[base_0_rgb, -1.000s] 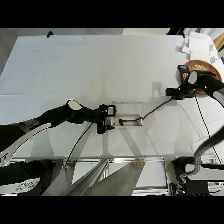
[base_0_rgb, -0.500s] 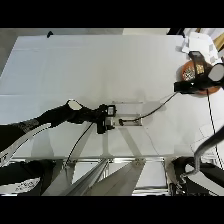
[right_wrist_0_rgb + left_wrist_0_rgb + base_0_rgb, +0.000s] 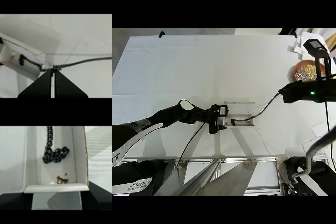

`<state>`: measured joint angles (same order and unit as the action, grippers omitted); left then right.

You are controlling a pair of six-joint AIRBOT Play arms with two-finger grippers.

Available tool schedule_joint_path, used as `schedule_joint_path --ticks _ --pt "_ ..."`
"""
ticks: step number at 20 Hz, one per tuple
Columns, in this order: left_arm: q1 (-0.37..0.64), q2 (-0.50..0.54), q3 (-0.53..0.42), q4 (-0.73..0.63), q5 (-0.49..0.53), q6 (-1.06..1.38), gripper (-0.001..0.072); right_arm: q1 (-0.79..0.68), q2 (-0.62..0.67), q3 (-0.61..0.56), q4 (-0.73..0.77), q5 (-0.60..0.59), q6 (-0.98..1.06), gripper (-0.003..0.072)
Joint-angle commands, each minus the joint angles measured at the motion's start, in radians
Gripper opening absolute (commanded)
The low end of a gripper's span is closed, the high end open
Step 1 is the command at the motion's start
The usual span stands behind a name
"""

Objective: Fold the box and place the chain.

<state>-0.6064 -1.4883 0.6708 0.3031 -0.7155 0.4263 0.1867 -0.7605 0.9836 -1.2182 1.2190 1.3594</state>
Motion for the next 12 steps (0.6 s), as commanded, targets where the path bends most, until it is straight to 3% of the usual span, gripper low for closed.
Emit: schedule_joint_path --ticks 1,12 --pt "0.000 0.001 0.001 0.000 0.000 0.000 0.0271 0.068 0.077 0.001 0.110 0.012 -0.007 0.0014" --pt "0.000 0.001 0.001 0.000 0.000 0.000 0.0271 0.080 0.116 0.001 0.476 -0.026 -0.084 0.0014"
